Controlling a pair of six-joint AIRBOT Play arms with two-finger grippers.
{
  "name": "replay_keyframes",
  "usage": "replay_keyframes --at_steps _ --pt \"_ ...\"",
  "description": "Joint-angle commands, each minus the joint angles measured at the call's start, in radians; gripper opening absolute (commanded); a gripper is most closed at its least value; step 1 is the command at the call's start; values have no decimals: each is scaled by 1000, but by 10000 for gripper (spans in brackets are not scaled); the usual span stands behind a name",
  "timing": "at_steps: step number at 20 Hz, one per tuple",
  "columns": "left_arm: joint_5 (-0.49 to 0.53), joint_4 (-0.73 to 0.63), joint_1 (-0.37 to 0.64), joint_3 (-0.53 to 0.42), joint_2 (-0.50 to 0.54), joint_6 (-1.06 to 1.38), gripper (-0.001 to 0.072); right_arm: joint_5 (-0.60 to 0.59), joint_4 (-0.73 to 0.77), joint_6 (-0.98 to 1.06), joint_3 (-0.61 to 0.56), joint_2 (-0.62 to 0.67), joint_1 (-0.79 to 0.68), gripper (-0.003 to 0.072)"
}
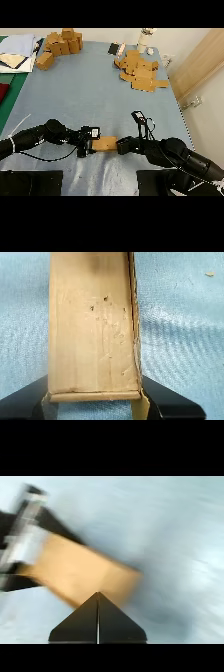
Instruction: Fold the box.
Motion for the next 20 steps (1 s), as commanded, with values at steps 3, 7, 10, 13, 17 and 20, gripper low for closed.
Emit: replay_keyframes --at_steps 3,7,10,13,17,20 --pt "0 0 0 0 0 1 474 -242 -148 285 2 4 -74 4" --pt "0 0 0 0 0 1 473 -242 -148 388 2 4 -74 4" --pt "0 0 0 0 0 1 473 -243 -148 424 2 4 -74 4" --pt "0 0 0 0 0 1 473 -245 -153 471 2 4 -74 4" --pt "0 0 0 0 0 0 473 -244 -179 519 2 4 -74 4" --pt "2 0 0 1 0 -13 473 -245 -206 545 2 4 -74 4"
